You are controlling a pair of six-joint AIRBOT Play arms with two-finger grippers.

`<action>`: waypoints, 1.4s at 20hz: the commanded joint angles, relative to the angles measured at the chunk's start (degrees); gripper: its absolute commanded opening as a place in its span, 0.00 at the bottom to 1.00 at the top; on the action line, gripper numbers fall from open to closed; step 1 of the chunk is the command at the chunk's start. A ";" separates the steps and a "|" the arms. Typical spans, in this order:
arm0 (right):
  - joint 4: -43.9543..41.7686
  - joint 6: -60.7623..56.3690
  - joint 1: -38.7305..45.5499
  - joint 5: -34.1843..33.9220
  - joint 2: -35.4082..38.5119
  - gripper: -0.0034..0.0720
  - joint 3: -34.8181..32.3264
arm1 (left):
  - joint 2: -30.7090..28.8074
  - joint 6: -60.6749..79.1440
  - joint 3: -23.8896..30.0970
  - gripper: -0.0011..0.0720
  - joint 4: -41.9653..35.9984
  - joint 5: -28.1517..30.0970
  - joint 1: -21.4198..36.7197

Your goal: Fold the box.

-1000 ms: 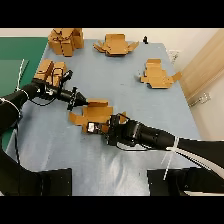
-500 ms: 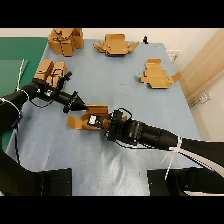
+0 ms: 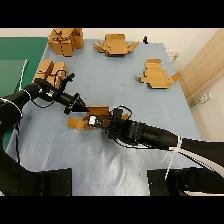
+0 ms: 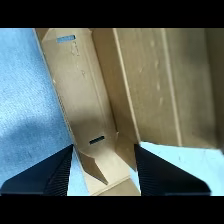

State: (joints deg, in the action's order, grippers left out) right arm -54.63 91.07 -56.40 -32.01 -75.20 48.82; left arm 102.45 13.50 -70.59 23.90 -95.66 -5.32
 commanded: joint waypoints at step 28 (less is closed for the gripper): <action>-67.54 71.56 20.20 -2.86 -3.96 0.82 2.23 | -0.04 -0.07 0.02 0.03 1.70 1.07 -0.63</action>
State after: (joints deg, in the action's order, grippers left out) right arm -107.42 144.92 -38.96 -29.56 -77.14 49.69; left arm 102.45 13.41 -70.57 25.58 -94.59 -5.98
